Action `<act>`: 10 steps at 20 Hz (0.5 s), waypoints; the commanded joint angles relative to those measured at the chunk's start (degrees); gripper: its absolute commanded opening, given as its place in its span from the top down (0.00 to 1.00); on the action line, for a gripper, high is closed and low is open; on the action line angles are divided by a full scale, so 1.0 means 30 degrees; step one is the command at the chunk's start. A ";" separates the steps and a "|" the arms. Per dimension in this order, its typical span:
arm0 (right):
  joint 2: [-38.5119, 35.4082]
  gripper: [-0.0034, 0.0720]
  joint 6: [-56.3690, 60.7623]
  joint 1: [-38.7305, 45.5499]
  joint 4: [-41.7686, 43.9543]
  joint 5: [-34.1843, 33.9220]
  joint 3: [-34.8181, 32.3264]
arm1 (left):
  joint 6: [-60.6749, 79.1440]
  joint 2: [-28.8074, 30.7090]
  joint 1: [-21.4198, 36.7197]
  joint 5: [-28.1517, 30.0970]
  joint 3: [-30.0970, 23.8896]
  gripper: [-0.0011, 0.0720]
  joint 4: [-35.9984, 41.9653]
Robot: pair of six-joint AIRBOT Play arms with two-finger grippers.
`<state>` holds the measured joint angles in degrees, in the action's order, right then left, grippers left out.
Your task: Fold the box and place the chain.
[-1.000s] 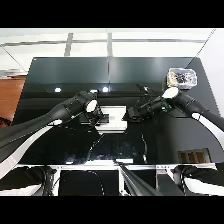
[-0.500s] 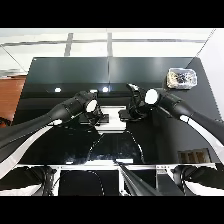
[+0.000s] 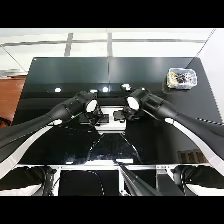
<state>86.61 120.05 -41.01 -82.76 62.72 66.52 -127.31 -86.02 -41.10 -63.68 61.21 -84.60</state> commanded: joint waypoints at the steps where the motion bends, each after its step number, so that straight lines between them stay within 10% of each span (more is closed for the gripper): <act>1: 0.0809 0.49 0.2106 -0.0532 -0.0911 0.0889 0.0765 | 0.0000 -0.0007 0.0015 0.0036 0.0022 0.95 -0.0007; 10: 0.1392 0.56 0.2120 -0.0481 0.0612 0.1093 0.0758 | 0.0000 -0.0007 0.0015 0.0058 0.0022 0.95 0.0000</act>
<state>90.02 126.04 -42.39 -82.30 65.36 68.71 -127.28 -86.02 -41.10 -63.61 61.21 -84.60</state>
